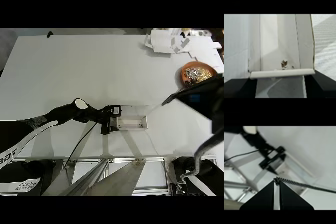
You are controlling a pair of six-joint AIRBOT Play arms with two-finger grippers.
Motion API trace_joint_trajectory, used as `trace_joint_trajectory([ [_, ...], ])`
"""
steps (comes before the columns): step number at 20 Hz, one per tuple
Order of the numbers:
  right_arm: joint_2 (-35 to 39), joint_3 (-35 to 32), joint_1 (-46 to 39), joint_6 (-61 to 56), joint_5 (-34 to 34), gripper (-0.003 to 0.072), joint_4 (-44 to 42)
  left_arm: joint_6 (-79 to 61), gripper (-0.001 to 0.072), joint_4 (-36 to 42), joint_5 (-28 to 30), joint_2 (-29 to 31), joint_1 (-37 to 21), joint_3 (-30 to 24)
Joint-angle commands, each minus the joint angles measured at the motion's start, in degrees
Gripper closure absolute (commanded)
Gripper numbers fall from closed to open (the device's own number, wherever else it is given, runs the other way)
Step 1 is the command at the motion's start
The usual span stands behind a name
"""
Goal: Fold the box and place the chain.
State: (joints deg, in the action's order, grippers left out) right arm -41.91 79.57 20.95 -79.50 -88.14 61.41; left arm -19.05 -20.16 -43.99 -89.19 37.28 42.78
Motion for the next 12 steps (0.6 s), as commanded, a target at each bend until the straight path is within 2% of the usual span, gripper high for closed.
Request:
trace_joint_trajectory([
  [1,0.24,-9.86,8.55,-0.17,6.78,0.0669,-1.42,-0.02,0.0568,0.0,0.0,0.04,-0.04,0.02],
  [6,0.02,-24.26,15.72,0.24,21.64,0.0669,3.06,-0.02,0.0568,0.0,0.0,0.04,-0.04,0.02],
  [12,-4.42,-35.21,16.24,0.55,34.86,0.0668,3.19,-0.02,0.0568,0.0,0.0,0.04,-0.04,0.02],
])
